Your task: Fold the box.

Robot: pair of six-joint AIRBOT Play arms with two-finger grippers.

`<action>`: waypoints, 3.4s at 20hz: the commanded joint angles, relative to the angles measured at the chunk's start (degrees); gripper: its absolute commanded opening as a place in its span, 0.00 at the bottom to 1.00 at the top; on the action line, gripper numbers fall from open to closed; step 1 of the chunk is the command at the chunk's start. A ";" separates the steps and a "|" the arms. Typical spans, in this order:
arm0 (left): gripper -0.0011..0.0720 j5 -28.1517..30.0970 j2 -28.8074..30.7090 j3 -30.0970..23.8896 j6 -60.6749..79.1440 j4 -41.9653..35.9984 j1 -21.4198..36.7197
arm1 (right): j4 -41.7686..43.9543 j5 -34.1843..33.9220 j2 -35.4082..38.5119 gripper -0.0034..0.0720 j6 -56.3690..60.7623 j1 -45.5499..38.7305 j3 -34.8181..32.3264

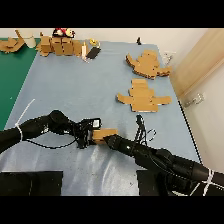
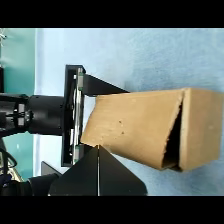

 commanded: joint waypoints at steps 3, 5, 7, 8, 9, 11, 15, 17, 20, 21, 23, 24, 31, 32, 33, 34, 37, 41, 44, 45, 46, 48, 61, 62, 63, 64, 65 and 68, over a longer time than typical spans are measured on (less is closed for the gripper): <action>0.74 0.00 -0.02 0.04 0.02 0.02 0.00 | -0.39 0.44 -1.99 0.04 0.17 -0.04 -0.04; 0.74 0.00 -0.02 0.04 0.02 0.02 0.02 | -0.42 0.37 -2.89 0.04 0.17 -0.04 -0.04; 0.74 0.00 -0.02 0.04 0.02 0.02 0.02 | -0.42 0.35 -4.11 0.04 0.17 -0.04 -0.04; 0.74 0.00 -0.02 0.04 0.02 0.02 0.02 | -0.42 0.37 -4.81 0.04 0.17 -0.04 -0.04; 0.74 0.00 -0.02 0.04 0.02 0.02 0.02 | -0.42 0.37 -5.42 0.04 0.17 -0.02 -0.04; 0.74 0.00 -0.02 0.04 0.02 0.02 0.02 | -0.42 0.37 -6.25 0.04 0.17 0.00 -0.04; 0.74 0.00 -0.02 0.04 0.02 0.02 0.02 | -0.42 0.57 -7.37 0.04 0.17 0.00 -0.04; 0.74 0.00 -0.02 0.04 0.02 0.02 0.02 | -0.42 0.74 -7.69 0.04 0.17 0.00 -0.02; 0.74 0.00 -0.02 0.04 0.02 0.02 0.02 | -0.92 1.18 -6.47 0.04 0.15 0.00 0.09; 0.74 0.00 -0.02 0.04 0.02 0.02 0.02 | -1.79 1.38 -5.22 0.05 0.15 0.00 0.09; 0.74 0.00 -0.02 0.04 0.02 0.02 0.02 | -2.82 1.42 -1.75 0.05 -0.15 -0.02 0.07; 0.74 0.00 -0.02 0.04 0.02 0.02 0.02 | -2.93 1.49 -0.15 0.05 -0.52 -0.09 0.09; 0.74 0.00 -0.02 0.04 0.02 0.02 0.02 | -9.09 -5.27 3.48 0.05 -0.68 -8.63 1.14; 0.74 0.00 -0.02 0.04 0.02 0.02 0.02 | -11.10 -8.96 3.45 0.05 -0.68 -11.32 2.01; 0.74 0.00 -0.02 0.04 0.02 0.02 0.02 | -13.60 -12.35 3.45 0.05 -0.68 -13.88 3.15; 0.74 0.00 -0.02 0.04 0.02 0.02 0.00 | -16.24 -15.50 3.45 0.05 -0.66 -16.17 4.57; 0.74 0.00 -0.02 0.04 0.02 0.02 0.02 | -24.85 -26.25 3.41 0.05 0.46 -22.80 10.16; 0.74 0.00 -0.02 0.04 0.02 0.02 0.00 | -35.63 -51.84 0.61 0.05 7.30 -31.12 18.84; 0.74 0.02 -0.02 0.07 0.04 -0.04 0.00 | -37.24 -62.38 -2.73 0.05 7.30 -32.50 20.37; 0.74 0.02 -0.02 0.07 0.02 -0.42 0.00 | -37.11 -62.66 -3.74 0.05 7.30 -32.39 20.35; 0.74 -0.07 -0.02 0.07 0.02 -0.61 0.00 | -37.05 -62.31 -4.44 0.05 7.32 -32.39 20.37; 0.74 -0.11 -0.02 0.07 -0.13 -0.61 0.00 | -36.79 -59.82 -5.25 0.05 7.32 -32.39 20.37; 0.74 6.10 8.74 0.07 -26.47 2.82 6.78 | -34.80 -52.02 -5.44 0.05 7.50 -32.39 20.37; 0.74 8.79 9.20 0.07 -28.94 3.80 9.20 | -34.80 -51.89 -5.44 0.05 7.50 -32.39 20.37; 0.74 11.50 9.25 0.07 -30.99 4.74 11.80 | -34.80 -51.91 -5.44 0.05 7.50 -32.39 20.37; 0.74 14.53 9.18 0.09 -32.87 4.94 14.86 | -34.75 -51.91 -5.44 0.05 7.50 -32.39 20.37; 0.74 17.14 9.16 0.13 -33.62 4.94 17.77 | -34.71 -51.91 -5.44 0.05 7.50 -32.39 20.37; 0.74 19.98 6.80 2.93 -33.62 4.94 26.67 | -34.71 -51.89 -5.49 0.05 7.50 -32.39 20.37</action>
